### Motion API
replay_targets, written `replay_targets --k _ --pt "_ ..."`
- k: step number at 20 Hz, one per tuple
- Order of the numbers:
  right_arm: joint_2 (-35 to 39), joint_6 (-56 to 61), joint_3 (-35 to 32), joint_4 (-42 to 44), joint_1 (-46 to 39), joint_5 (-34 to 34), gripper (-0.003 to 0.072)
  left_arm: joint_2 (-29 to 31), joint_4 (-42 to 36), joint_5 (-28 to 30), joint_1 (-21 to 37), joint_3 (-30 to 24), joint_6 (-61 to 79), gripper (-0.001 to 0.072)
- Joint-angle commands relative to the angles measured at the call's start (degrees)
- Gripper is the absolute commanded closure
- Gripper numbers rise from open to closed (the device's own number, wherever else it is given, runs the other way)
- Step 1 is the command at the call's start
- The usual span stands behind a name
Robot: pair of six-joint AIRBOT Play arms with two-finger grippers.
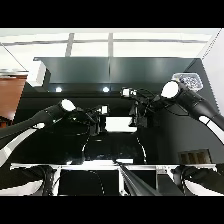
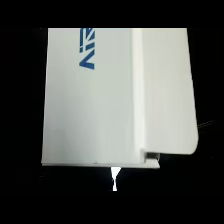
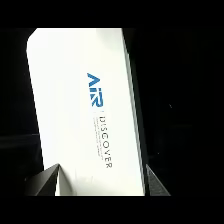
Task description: Fold the box and place the chain.
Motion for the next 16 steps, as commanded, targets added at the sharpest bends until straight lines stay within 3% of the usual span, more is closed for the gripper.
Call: replay_targets --k 1,7,8,11,14,16 --pt "2.29 -0.02 -0.02 -2.4 0.44 -2.82 0.0146 -0.04 0.02 0.0 0.0 0.04 0.04 0.0246" --pt "2.99 0.2 -0.17 -2.97 1.46 -1.73 0.0155 -0.04 0.02 0.0 0.0 0.04 0.04 0.0246" --pt "2.99 0.2 -0.17 -2.97 1.64 -1.4 0.0282 -0.04 0.02 0.0 0.0 0.04 0.04 0.0246" --pt "2.99 0.13 -1.22 -3.15 2.27 -1.44 0.0348 -0.04 0.02 0.0 0.0 0.04 0.04 0.0246" --pt "2.99 0.15 -3.8 -3.39 2.49 -1.99 0.0351 -0.04 0.02 0.0 0.0 0.04 0.04 0.0246" --pt "3.04 0.15 -3.91 -3.04 2.49 -2.6 0.0447 -0.04 0.04 0.0 0.0 0.04 0.04 0.0246"
